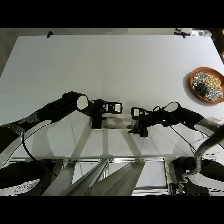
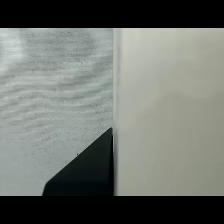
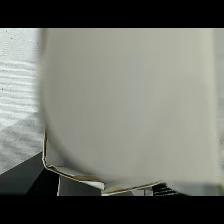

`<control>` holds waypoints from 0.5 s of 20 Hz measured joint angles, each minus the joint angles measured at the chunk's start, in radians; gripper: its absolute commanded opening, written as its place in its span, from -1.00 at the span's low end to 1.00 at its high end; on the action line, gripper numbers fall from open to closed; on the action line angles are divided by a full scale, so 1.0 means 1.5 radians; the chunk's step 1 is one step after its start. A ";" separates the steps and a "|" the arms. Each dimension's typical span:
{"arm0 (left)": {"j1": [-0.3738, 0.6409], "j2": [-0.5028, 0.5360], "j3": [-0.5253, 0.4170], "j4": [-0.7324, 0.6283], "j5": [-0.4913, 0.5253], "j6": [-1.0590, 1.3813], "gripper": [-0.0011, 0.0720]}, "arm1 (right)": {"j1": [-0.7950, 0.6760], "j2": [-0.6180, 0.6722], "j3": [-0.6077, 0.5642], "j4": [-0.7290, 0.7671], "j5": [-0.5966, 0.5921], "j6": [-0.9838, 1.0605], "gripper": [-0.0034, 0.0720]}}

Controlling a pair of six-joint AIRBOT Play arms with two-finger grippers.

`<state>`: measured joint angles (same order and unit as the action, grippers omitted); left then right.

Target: Fold the box and place the chain.

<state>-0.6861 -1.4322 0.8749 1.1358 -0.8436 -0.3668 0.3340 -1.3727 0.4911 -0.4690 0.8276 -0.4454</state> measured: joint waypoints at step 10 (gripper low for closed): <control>0.000 0.000 0.000 -0.001 0.000 0.000 -0.94 | 0.001 0.009 0.010 -0.043 -0.013 0.016 0.19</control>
<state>-0.6861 -1.4322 0.8749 1.1347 -0.8436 -0.3668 0.3359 -1.3598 0.5060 -0.5331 0.8078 -0.4210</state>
